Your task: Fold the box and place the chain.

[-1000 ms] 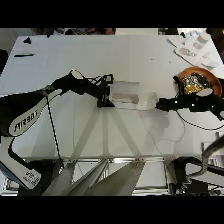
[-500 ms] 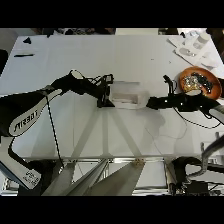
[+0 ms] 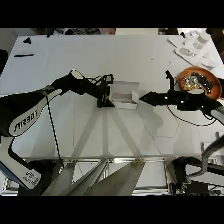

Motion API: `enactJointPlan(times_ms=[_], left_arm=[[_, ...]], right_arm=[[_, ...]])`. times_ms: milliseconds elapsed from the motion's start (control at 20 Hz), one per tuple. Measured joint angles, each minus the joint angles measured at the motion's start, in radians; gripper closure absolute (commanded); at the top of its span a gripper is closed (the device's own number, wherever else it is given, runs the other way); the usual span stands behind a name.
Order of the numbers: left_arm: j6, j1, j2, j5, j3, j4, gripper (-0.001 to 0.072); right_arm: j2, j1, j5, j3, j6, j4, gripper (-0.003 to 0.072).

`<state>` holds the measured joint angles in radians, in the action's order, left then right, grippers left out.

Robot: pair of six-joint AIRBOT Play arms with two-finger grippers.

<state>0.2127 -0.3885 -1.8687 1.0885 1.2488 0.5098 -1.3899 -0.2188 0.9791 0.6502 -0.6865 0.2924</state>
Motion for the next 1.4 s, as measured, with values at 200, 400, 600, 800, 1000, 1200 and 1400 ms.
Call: enactJointPlan(times_ms=[200,400,600,800,1000,1200,1400], left_arm=[[0.0,0.0,0.0,0.0,0.0,0.0,0.0453],[0.0,0.0,0.0,0.0,0.0,0.0,0.0453],[0.0,0.0,0.0,0.0,0.0,0.0,0.0453],[0.0,0.0,0.0,0.0,0.0,0.0,0.0453],[0.0,0.0,0.0,0.0,0.0,0.0,0.0453],[0.0,0.0,0.0,0.0,0.0,0.0,0.0453],[0.0,0.0,0.0,0.0,0.0,0.0,0.0453]], right_arm=[[0.006,0.001,0.018,0.0,0.008,-0.025,0.0183],[0.007,0.028,0.008,0.0,0.01,-0.035,0.0155],[0.007,0.078,-0.057,0.0,0.01,-0.036,0.0149],[0.007,0.132,-0.15,0.0,0.009,-0.022,0.0149],[0.008,0.184,-0.241,0.001,0.006,-0.008,0.015],[0.008,0.208,-0.311,0.011,0.001,0.058,0.0151],[0.011,0.221,-0.331,0.037,-0.092,0.192,0.0152]])
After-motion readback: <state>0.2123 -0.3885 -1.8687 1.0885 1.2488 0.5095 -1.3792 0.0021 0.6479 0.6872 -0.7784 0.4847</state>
